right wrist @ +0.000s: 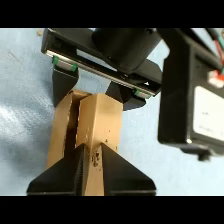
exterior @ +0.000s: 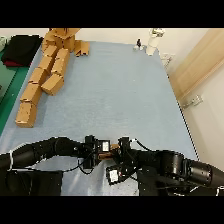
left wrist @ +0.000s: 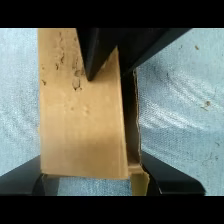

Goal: Fold the box.

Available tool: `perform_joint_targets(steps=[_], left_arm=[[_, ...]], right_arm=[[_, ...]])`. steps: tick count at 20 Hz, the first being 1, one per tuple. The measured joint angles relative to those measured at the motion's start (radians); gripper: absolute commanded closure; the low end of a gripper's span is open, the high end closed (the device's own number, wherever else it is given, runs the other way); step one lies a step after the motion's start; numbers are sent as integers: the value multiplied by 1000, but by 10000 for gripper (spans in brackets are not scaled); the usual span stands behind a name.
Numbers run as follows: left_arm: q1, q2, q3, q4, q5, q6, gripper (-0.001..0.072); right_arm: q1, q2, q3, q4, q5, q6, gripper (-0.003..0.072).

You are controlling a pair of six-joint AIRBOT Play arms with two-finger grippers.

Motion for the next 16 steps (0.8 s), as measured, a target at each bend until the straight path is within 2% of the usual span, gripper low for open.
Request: perform_joint_targets(steps=[10, 11, 12, 13, 14, 15, 16], left_arm=[[0, 0, 0, 0, 0, 0, 359], [0, 0, 0, 0, 0, 0, 359], [0, 0, 0, 0, 0, 0, 359], [0, 0, 0, 0, 0, 0, 358], [0, 0, 0, -1, 0, 0, 359], [0, 0, 0, -1, 0, 0, 359], [0, 0, 0, -1, 0, 0, 358]], right_arm=[[1, -45, 0, 119, -26, 2, 524], [1, -39, 4, 122, -33, 12, 508], [1, -26, 13, 122, -46, 34, 440], [1, -9, 25, 121, -68, 61, 442], [0, 16, 40, 109, -99, 111, 461], [-4, 42, 56, 97, -138, 177, 632], [-7, 71, 74, 69, -194, 277, 684]])
